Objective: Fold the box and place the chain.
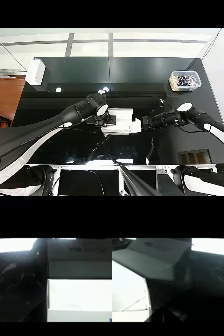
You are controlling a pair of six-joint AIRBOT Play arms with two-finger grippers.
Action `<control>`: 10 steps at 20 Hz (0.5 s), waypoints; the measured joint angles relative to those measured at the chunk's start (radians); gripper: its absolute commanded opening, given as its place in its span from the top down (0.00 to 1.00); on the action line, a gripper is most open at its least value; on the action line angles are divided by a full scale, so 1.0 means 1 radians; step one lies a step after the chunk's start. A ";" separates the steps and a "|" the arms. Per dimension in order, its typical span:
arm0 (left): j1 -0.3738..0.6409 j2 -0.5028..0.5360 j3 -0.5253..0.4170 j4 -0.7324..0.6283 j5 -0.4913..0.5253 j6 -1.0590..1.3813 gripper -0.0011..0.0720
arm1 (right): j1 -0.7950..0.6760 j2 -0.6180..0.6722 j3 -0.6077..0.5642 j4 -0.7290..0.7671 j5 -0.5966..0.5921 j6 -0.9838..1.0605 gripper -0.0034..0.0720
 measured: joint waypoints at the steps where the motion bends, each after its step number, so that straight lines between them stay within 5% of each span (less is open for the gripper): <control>1: 0.000 0.000 0.000 0.000 0.000 0.000 0.95 | 0.002 0.002 0.010 0.012 0.028 -0.015 0.53; 2: 0.000 0.000 0.000 0.000 0.000 0.000 0.95 | 0.004 0.005 0.022 0.037 0.061 -0.030 0.36; 10: 0.000 0.000 0.000 0.000 0.000 0.001 0.95 | 0.014 0.012 0.082 0.079 0.194 -0.054 0.37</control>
